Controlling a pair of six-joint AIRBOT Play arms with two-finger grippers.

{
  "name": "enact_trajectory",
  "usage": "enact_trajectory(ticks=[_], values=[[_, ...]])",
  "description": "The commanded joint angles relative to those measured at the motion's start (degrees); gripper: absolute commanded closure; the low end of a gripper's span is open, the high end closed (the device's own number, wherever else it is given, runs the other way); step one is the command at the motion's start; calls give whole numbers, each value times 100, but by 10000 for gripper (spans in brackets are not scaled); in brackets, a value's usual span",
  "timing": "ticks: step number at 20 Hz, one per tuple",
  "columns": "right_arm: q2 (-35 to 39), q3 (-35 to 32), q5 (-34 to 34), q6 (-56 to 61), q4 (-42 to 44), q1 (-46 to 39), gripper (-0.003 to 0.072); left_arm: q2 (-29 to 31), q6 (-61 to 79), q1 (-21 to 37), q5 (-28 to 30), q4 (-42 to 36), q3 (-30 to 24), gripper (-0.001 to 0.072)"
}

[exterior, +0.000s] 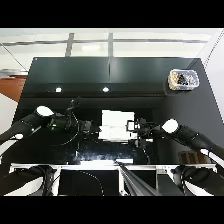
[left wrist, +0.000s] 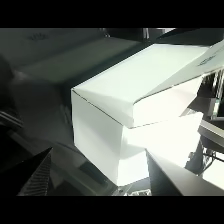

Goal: Fold the box and place the chain.

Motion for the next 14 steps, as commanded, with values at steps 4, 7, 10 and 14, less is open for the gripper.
enact_trajectory(ticks=[4, 7, 10, 14], values=[[2, 2, -4, 2, 0, 0, 154, 138, -636, -525, 459, 66, 15, 7], [2, 2, -2, 0, 0, 2, 154, 164, -903, -861, 671, 125, 15, 7], [2, 2, 7, 0, -22, 2, 154, 162, -1296, -1082, 820, 354, 28, 8], [2, 2, 7, 0, -20, 2, 154, 164, -1502, -1185, 841, 380, 199, 20]])
